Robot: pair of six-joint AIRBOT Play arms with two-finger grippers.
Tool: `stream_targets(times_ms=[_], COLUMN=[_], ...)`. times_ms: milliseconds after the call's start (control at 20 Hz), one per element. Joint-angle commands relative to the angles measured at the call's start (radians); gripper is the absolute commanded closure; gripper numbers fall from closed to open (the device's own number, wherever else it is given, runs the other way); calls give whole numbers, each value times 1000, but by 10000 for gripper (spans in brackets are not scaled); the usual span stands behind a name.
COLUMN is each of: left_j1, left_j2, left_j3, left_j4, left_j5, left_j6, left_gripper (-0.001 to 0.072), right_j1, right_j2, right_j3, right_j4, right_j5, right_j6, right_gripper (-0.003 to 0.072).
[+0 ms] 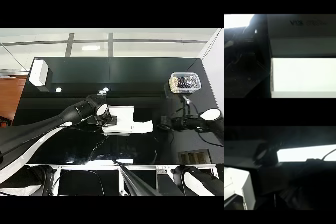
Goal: Fold the box and place the chain.
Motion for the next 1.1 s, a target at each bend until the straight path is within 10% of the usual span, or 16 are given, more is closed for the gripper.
stream_targets(times_ms=[0,250,350,400,750,850,1050], left_j1=[0,0,0,0,0,0,0], left_j2=[-1,-1,-1,-1,-1,-1,-1], left_j3=[0,0,0,0,0,0,0], left_j4=[0,0,0,0,1,0,0], left_j5=[-1,-2,-7,-11,-16,-16,-17], left_j6=[-1,-1,-1,-1,-1,-1,-1], left_gripper=[681,681,681,681,681,681,681], right_j1=[111,188,175,174,257,307,413], right_j2=[-116,-158,-158,-158,-158,-158,-158], right_j3=[-30,51,108,125,163,172,217], right_j4=[152,320,271,275,286,281,152], right_j5=[-62,11,73,97,104,60,-4], right_j6=[47,-92,-92,-92,-50,-18,145], right_gripper=[673,614,173,108,112,256,275])
